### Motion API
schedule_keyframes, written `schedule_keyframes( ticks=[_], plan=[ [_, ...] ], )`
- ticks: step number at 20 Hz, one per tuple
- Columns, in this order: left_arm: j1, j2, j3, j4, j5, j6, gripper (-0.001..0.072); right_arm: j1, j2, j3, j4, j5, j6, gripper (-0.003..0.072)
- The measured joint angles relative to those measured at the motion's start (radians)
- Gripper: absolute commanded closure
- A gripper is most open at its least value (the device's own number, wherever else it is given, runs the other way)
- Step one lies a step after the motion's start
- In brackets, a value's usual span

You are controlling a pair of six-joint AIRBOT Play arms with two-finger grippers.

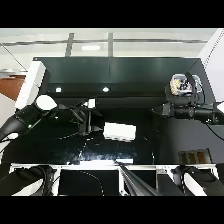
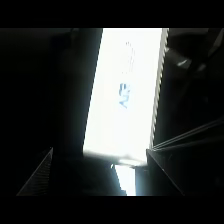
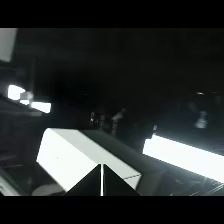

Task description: Fold the box and place the chain.

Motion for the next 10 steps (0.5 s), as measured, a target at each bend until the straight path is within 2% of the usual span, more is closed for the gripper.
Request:
schedule_keyframes(
  ticks=[6, 10],
  plan=[
    [-0.151, -0.167, 0.153, -0.007, 0.049, -0.047, 0.0002, -0.012, 0.002, 0.000, -0.013, 0.000, 0.000, 0.0655],
    [-0.218, -0.229, 0.188, 0.000, 0.066, -0.047, 0.0001, -0.013, 0.003, 0.000, -0.030, 0.000, 0.000, 0.0655]
  ],
)
